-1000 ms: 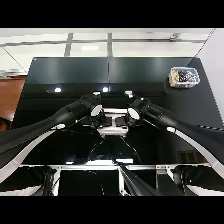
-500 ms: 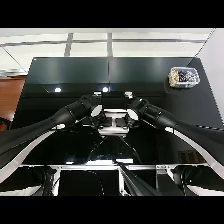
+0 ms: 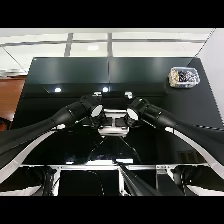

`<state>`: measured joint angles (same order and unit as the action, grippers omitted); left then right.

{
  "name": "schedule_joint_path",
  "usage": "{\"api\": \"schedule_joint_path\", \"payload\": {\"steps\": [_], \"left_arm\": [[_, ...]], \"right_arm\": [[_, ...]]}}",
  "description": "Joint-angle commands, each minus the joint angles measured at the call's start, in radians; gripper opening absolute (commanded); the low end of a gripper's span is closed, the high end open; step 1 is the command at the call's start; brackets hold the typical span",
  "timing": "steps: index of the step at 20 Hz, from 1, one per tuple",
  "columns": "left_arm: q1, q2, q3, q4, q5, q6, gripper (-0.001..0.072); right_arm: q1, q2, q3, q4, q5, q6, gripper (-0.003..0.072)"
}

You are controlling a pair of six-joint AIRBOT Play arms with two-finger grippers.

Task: Fold the box and place the chain.

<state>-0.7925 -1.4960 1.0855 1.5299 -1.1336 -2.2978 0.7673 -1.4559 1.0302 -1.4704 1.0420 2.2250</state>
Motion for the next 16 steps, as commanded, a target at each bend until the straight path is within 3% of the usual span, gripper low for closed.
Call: {"api": "schedule_joint_path", "payload": {"steps": [1,6,8,10,11,12,13,14,16], "left_arm": [[0.001,0.0,0.0,-0.002,-0.002,-0.003,0.0027],[0.001,0.0,0.0,-0.002,-0.002,-0.003,0.0027],[0.001,0.0,0.0,-0.002,-0.002,-0.003,0.0027],[0.001,0.0,0.0,-0.002,-0.002,-0.003,0.0027],[0.001,0.0,0.0,-0.002,-0.002,-0.003,0.0027],[0.001,0.0,0.0,-0.002,-0.002,-0.003,0.0027],[0.001,0.0,0.0,-0.002,-0.002,-0.003,0.0027],[0.001,0.0,0.0,-0.002,-0.001,-0.003,0.0027],[0.001,0.0,0.0,-0.001,-0.001,-0.003,0.0027]], "right_arm": [[-0.007,0.042,0.024,0.002,0.033,-0.025,0.0329],[-0.035,0.264,0.077,-0.04,0.204,-0.173,0.0329],[-0.067,0.361,0.077,-0.205,0.256,-0.181,0.0328],[-0.114,0.404,0.072,-0.507,0.278,-0.179,0.0328],[-0.157,0.401,0.064,-0.637,0.253,-0.176,0.0328],[-0.214,0.4,0.043,-0.706,0.17,-0.175,0.0329],[-0.297,0.395,0.012,-0.711,0.036,-0.173,0.0381],[-0.391,0.38,-0.022,-0.676,-0.097,-0.161,0.0657],[-0.584,0.294,-0.035,-0.493,-0.249,-0.145,0.0685]]}}
